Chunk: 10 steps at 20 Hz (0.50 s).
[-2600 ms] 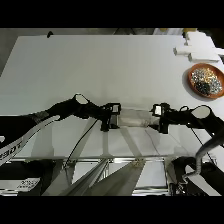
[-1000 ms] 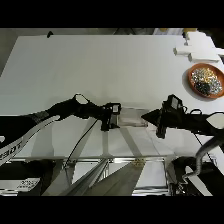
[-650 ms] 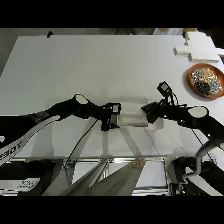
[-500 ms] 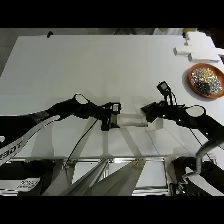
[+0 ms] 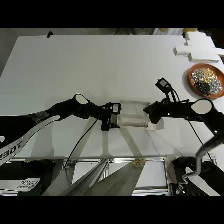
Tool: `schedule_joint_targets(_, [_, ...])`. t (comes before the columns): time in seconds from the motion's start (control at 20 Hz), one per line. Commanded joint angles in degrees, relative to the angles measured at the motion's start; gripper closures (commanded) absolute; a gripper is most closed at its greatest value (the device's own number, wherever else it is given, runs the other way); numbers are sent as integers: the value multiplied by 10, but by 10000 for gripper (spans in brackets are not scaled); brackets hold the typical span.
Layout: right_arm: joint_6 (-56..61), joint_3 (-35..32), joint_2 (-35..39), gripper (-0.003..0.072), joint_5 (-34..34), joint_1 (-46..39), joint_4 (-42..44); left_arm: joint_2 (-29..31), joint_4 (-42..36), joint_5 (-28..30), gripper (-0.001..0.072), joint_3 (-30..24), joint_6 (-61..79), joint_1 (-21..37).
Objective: Fold the box and place the chain.
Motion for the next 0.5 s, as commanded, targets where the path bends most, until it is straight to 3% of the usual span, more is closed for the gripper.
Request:
schedule_joint_targets(0.0, [-46, 16, 64, 670, 82, 0, -127, 0, 0, 0, 639, 0, 0, 0])
schedule_joint_targets(0.2, [-313, 15, 71, 670, 216, 0, -246, 0, 0, 0, 639, 0, 0, 0])
schedule_joint_targets(0.25, [-335, 13, 65, 668, 219, 0, -243, 0, 0, 0, 639, 0, 0, 0])
schedule_joint_targets(0.3, [-336, 8, 59, 616, 209, 0, -236, 0, 0, 0, 639, 0, 0, 0])
schedule_joint_targets(0.35, [-336, -2, 53, 472, 180, 0, -218, 0, 0, 0, 639, 0, 0, 0])
schedule_joint_targets(0.4, [-337, -16, 49, 423, 146, 0, -199, 0, 0, -1, 639, 0, 0, 0])
schedule_joint_targets(0.45, [-336, -31, 47, 433, 112, 0, -182, 0, 0, 0, 639, 0, 0, 0])
